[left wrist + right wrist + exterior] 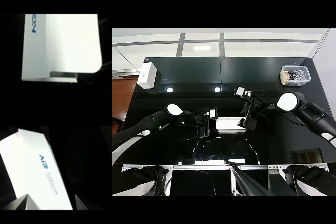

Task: Fold the box and place the chain.

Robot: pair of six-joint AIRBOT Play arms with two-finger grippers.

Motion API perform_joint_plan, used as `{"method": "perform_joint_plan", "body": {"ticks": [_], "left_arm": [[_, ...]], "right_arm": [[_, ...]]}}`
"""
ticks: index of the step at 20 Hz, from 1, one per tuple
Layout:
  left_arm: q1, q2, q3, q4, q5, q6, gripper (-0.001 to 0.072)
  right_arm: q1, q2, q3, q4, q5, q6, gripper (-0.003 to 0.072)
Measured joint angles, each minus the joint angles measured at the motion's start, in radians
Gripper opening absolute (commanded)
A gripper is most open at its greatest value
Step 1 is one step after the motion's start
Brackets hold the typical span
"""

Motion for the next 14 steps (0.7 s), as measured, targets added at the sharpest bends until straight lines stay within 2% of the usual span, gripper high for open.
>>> {"method": "perform_joint_plan", "body": {"ticks": [1,2,3,5,6,14], "left_arm": [[0.0,0.0,0.0,0.0,0.0,0.0,0.0373],[0.0,0.0,0.0,0.0,0.0,0.0,0.0373],[0.0,0.0,0.0,0.0,0.0,0.0,0.0373],[0.0,0.0,0.0,0.0,0.0,-0.002,0.0373],[0.0,0.0,0.0,0.0,0.0,-0.002,0.0373],[0.0,0.0,0.0,0.0,0.0,0.0,0.0373]], "right_arm": [[0.002,-0.007,0.0,-0.004,0.003,-0.035,0.0705],[0.006,-0.014,0.0,-0.007,0.003,-0.068,0.0665],[0.009,-0.021,0.0,-0.01,0.004,-0.096,0.0504],[0.013,-0.029,0.0,-0.011,-0.001,-0.132,0.0335],[0.015,-0.031,0.0,-0.013,-0.002,-0.143,0.0197],[0.018,-0.037,0.0,-0.017,0.021,-0.146,0.021]]}}
